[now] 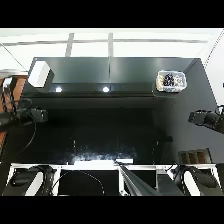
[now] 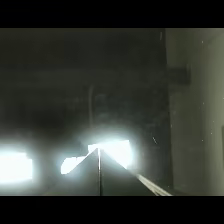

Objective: Fold the box and place the chain.

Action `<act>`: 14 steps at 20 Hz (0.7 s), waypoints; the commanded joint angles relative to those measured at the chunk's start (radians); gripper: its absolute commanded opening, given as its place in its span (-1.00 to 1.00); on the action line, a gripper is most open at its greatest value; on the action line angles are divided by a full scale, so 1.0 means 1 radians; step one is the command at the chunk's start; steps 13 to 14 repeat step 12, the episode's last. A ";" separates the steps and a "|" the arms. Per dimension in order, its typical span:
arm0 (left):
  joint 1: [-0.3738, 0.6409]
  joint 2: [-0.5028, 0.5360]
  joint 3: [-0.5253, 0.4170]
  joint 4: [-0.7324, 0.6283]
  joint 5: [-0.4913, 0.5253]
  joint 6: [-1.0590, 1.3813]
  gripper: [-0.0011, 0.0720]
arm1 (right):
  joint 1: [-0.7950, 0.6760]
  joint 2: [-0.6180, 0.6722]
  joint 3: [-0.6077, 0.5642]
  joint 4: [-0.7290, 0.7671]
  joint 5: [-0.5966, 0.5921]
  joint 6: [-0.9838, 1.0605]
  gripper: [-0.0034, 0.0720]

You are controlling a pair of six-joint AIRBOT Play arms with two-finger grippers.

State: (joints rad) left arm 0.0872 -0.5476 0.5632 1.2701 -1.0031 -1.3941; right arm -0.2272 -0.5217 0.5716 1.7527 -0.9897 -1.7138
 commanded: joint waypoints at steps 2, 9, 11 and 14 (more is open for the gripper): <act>-0.010 0.118 -0.088 -0.003 0.097 -0.016 -0.90 | -0.001 0.005 -0.013 -0.011 0.025 -0.011 -0.85; -0.010 0.117 -0.088 -0.003 0.111 -0.017 -0.90 | -0.001 0.005 -0.013 -0.011 0.025 -0.011 -0.85; -0.010 0.117 -0.088 -0.003 0.111 -0.017 -0.89 | -0.001 0.005 -0.013 -0.011 0.025 -0.011 -0.85; -0.010 0.117 -0.088 -0.003 0.111 -0.017 -0.89 | -0.001 0.005 -0.013 -0.011 0.025 -0.011 -0.85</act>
